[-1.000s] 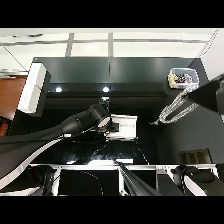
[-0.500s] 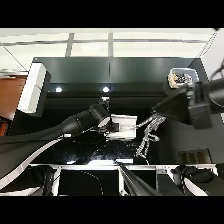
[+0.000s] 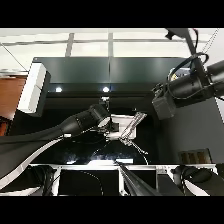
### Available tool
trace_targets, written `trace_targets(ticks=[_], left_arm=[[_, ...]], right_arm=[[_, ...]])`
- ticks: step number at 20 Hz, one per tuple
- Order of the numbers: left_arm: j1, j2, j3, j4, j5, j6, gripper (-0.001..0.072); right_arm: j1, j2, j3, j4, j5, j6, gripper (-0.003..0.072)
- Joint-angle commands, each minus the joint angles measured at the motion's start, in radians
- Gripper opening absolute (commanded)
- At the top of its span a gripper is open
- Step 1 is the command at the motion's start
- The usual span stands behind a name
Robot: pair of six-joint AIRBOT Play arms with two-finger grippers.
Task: Fold the box and place the chain.
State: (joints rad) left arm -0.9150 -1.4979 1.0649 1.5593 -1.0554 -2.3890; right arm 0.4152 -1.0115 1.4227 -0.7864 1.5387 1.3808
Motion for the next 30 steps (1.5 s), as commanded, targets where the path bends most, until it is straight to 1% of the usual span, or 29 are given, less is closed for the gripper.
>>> trace_targets(ticks=[1,4,7,11,13,16,19,22,27,30], left_arm=[[0.0,0.0,0.0,0.0,0.0,0.0,0.0029],[0.0,0.0,0.0,0.0,0.0,0.0,0.003],[0.0,0.0,0.0,0.0,0.0,0.0,0.003],[0.0,0.0,0.0,0.0,0.0,0.0,0.0029],[0.0,0.0,0.0,0.0,0.0,0.0,0.0029],[0.0,0.0,0.0,0.0,0.003,0.0,0.003],[0.0,0.0,0.0,0.0,0.003,0.0,0.0029],[0.0,0.0,0.0,0.0,0.003,0.0,0.0029],[0.0,0.0,0.0,0.0,0.003,0.0,0.0029],[0.0,0.0,0.0,0.0,0.004,0.0,0.0029]], right_arm=[[0.006,-0.012,-0.019,-0.031,-0.005,-0.002,0.001],[0.0,-0.012,-0.029,-0.033,-0.002,-0.005,0.001],[-0.044,-0.011,-0.012,0.006,0.021,-0.005,0.001],[-0.117,-0.012,0.11,0.069,0.027,-0.005,0.001],[-0.127,-0.012,0.138,0.098,0.028,-0.005,0.001],[-0.078,-0.027,0.089,0.095,0.025,-0.005,0.001],[0.007,-0.05,0.015,0.099,-0.059,-0.018,0.001],[0.023,-0.084,0.014,0.108,-0.111,-0.039,0.001],[0.022,-0.089,0.008,0.006,-0.083,-0.045,0.0011],[0.023,-0.09,-0.061,-0.023,-0.087,-0.046,0.0011]])
